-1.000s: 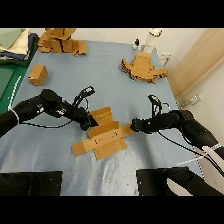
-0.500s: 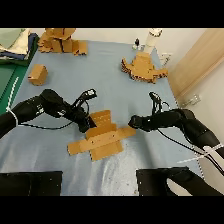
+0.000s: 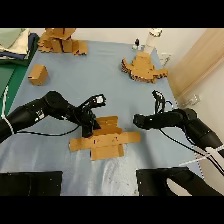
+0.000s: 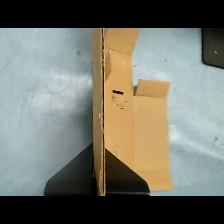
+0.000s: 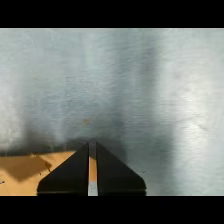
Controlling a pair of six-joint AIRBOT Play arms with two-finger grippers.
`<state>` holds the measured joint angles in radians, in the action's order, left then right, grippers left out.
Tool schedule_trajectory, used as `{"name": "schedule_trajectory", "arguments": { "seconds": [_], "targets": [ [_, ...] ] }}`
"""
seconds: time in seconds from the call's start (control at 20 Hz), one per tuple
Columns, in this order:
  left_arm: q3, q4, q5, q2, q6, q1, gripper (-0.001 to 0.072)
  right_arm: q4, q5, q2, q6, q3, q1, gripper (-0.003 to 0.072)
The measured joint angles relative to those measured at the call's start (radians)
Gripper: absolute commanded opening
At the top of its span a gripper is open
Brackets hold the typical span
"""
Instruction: Fold the box.
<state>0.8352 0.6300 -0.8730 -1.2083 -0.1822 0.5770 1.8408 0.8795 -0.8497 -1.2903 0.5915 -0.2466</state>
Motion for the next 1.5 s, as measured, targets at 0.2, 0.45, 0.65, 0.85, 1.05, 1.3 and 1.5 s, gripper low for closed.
{"name": "schedule_trajectory", "arguments": {
  "seconds": [0.2, 0.45, 0.65, 0.85, 1.05, 1.3, 1.5],
  "targets": [
    [-0.041, -0.013, 0.034, 0.006, 0.033, 0.029, 0.0012, -0.001, -0.011, 0.0, 0.003, 0.0, -0.001, 0.0023],
    [-0.074, -0.073, 0.06, -0.02, 0.112, 0.038, 0.0012, 0.002, -0.043, 0.0, 0.003, 0.0, -0.003, 0.0023],
    [-0.08, -0.109, 0.056, -0.04, 0.146, 0.04, 0.0012, 0.006, -0.051, 0.0, 0.003, 0.0, -0.005, 0.0023],
    [-0.082, -0.127, 0.053, -0.046, 0.163, 0.04, 0.0012, 0.006, -0.055, 0.0, 0.003, 0.0, -0.005, 0.0023],
    [-0.082, -0.134, 0.051, -0.05, 0.168, 0.04, 0.0012, 0.006, -0.056, 0.0, 0.003, 0.0, -0.007, 0.0007],
    [-0.082, -0.135, 0.037, -0.05, 0.171, 0.04, 0.0013, 0.006, -0.056, 0.0, 0.003, 0.0, -0.027, 0.0008],
    [-0.082, -0.132, 0.027, -0.05, 0.171, 0.04, 0.0012, 0.007, -0.053, 0.0, 0.003, 0.0, -0.034, 0.0007]
  ]
}}
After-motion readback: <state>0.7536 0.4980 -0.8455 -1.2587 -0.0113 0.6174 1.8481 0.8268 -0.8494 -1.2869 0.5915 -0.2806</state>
